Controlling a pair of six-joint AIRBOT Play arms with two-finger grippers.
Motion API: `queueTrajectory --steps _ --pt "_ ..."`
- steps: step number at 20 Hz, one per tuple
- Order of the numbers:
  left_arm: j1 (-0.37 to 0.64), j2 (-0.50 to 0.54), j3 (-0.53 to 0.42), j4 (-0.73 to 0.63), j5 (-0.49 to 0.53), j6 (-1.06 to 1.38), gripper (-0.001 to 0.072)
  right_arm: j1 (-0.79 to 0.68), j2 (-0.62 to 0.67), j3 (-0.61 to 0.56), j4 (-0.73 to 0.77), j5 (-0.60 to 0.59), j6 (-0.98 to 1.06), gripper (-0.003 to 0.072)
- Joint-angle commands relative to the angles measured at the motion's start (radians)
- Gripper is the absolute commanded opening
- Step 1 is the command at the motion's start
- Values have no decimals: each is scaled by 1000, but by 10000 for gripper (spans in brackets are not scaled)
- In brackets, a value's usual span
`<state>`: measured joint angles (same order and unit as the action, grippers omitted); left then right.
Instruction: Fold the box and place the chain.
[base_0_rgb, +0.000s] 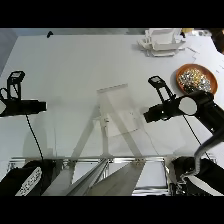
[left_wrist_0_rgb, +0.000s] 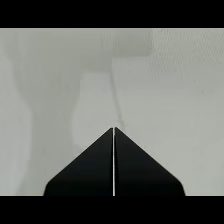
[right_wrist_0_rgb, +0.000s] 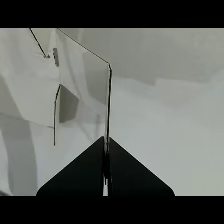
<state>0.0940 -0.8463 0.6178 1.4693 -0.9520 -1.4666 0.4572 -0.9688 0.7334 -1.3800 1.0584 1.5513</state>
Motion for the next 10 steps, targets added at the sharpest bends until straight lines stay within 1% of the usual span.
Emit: queueTrajectory --steps 1,2,3,4,5,6,7,9,10 --pt "0 0 0 -70 74 0 11 84 1 -5 4 -34 48 8" --pt "0 -1 0 -124 75 10 13 100 1 -5 5 -35 50 8" --pt "-2 -5 0 -158 83 31 92 114 1 -5 5 -35 50 9" --pt "-2 -14 0 -197 90 32 307 129 1 -5 6 -35 56 9" --pt "-2 -31 0 -264 87 64 443 141 1 -5 7 -38 71 9" --pt "-2 -56 0 -389 60 194 442 153 1 -5 9 -43 74 9" --pt "-2 -91 0 -574 -7 405 445 163 1 -5 8 -51 74 9" --pt "-2 -169 0 -945 -196 776 493 179 0 -5 9 -66 76 9" --pt "-4 -204 0 -1077 -264 872 493 182 0 -5 11 -69 76 9"
